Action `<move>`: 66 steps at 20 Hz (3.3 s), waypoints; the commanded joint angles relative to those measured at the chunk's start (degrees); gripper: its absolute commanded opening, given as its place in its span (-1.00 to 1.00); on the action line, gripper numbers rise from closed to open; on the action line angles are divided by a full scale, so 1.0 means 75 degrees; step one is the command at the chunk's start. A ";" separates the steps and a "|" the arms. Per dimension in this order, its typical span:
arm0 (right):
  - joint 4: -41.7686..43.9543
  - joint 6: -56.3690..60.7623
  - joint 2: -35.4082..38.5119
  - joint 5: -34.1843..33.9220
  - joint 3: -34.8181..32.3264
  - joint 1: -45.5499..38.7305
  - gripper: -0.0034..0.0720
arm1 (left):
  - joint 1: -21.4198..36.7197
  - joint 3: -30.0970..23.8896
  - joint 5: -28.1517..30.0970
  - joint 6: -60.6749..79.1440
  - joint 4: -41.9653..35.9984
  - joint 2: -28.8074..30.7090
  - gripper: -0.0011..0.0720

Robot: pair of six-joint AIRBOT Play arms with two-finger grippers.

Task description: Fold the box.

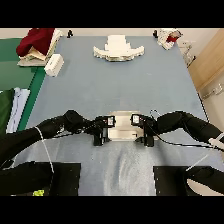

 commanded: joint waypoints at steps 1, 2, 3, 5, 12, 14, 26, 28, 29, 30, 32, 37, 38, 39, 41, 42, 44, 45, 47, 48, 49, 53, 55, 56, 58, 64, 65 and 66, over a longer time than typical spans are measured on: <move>0.0006 0.0000 0.0003 0.0009 0.0009 0.0009 0.60 | -0.0038 0.0035 0.0111 -0.0248 0.0184 -0.0047 0.36; 0.0006 0.0000 0.0006 0.0009 0.0009 0.0009 0.60 | -0.0038 0.0038 0.0108 -0.0248 0.0184 -0.0047 0.36; 0.0006 0.0000 0.0003 0.0006 0.0009 0.0009 0.60 | -0.0038 0.0035 0.0108 -0.0248 0.0184 -0.0047 0.36; 0.0006 0.0000 0.0003 0.0009 0.0009 0.0006 0.60 | -0.0038 0.0035 0.0108 -0.0248 0.0181 -0.0047 0.36; 0.0006 0.0000 0.0003 0.0009 0.0009 0.0009 0.60 | -0.0023 0.0035 0.0044 -0.0248 0.0175 -0.0041 0.37; 0.0006 0.0000 0.0003 0.0006 0.0009 0.0009 0.60 | -0.0023 0.0035 -0.0082 -0.0248 0.0166 -0.0038 0.93; 0.0006 0.0000 0.0003 0.0009 0.0009 0.0006 0.60 | 0.0213 0.0035 -0.0283 -0.0163 0.0163 0.0108 0.92; 0.0006 0.0000 0.0006 0.0006 0.0009 0.0009 0.60 | 0.0210 0.0035 -0.0280 -0.0152 0.0146 0.0105 0.92; 0.0006 0.0000 0.0003 0.0009 0.0009 0.0009 0.60 | 0.0210 0.0035 -0.0277 -0.0152 0.0146 0.0105 0.93; 0.0006 0.0000 0.0003 0.0009 0.0009 0.0006 0.60 | 0.0210 0.0035 -0.0277 -0.0149 0.0146 0.0105 0.93; 0.0006 0.0000 0.0003 0.0006 0.0009 0.0009 0.60 | 0.0195 0.0038 -0.0283 -0.0064 0.0000 0.0093 0.93; 0.0006 0.0000 0.0003 0.0006 0.0009 0.0006 0.60 | 0.0198 0.0035 -0.0283 0.0393 -0.0472 0.0038 0.92; 0.0006 0.0000 0.0003 0.0009 0.0009 0.0009 0.60 | 0.0198 0.0035 -0.0294 0.0396 -0.0469 -0.0029 0.92; 0.0006 0.0000 0.0003 0.0009 0.0009 0.0009 0.60 | 0.0195 0.0047 -0.0297 0.0379 -0.0434 -0.0038 0.84; 0.0006 0.0000 0.0003 0.0006 0.0009 0.0009 0.60 | 0.0195 0.0047 -0.0358 0.0391 -0.0388 -0.0038 0.17; 0.0006 0.0000 0.0003 0.0009 0.0009 0.0009 0.60 | 0.0198 0.0047 -0.0364 0.0391 -0.0385 -0.0038 0.18; 0.0006 0.0000 0.0003 0.0006 0.0009 0.0006 0.60 | 0.0198 0.0047 -0.0364 0.0391 -0.0388 -0.0038 0.18; 0.0006 0.0000 0.0003 0.0009 0.0009 0.0009 0.60 | 0.0198 0.0047 -0.0361 0.0391 -0.0388 -0.0038 0.18; 0.0006 0.0000 0.0003 0.0009 0.0009 0.0009 0.60 | 0.0198 0.0047 -0.0356 0.0391 -0.0391 -0.0038 0.18; 0.0006 0.0000 0.0006 0.0009 0.0009 0.0009 0.60 | 0.0198 0.0050 -0.0356 0.0388 -0.0391 -0.0038 0.18; 0.0006 0.0000 0.0003 0.0009 0.0009 0.0009 0.60 | 0.0198 0.0050 -0.0356 0.0388 -0.0391 -0.0038 0.18; 0.0006 0.0000 0.0003 0.0009 0.0009 0.0006 0.60 | 0.0198 0.0050 -0.0356 0.0388 -0.0391 -0.0038 0.18; 0.0006 0.0000 0.0003 0.0009 0.0009 0.0009 0.60 | 0.0198 0.0050 -0.0356 0.0388 -0.0391 -0.0038 0.18; 0.0006 0.0000 0.0003 0.0009 0.0009 0.0009 0.60 | 0.0198 0.0050 -0.0356 0.0388 -0.0391 -0.0038 0.18; 0.0006 0.0000 0.0003 0.0009 0.0009 0.0009 0.60 | 0.0198 0.0050 -0.0356 0.0388 -0.0391 -0.0038 0.18; 0.0012 0.0000 0.0003 0.0009 0.0012 0.0009 0.60 | 0.0198 0.0050 -0.0356 0.0388 -0.0391 -0.0038 0.18; 0.0009 0.0000 0.0003 0.0006 0.0012 0.0009 0.60 | 0.0198 0.0050 -0.0356 0.0388 -0.0391 -0.0038 0.18; 0.0009 0.0000 0.0003 0.0006 0.0012 0.0009 0.60 | 0.0198 0.0050 -0.0356 0.0388 -0.0391 -0.0038 0.18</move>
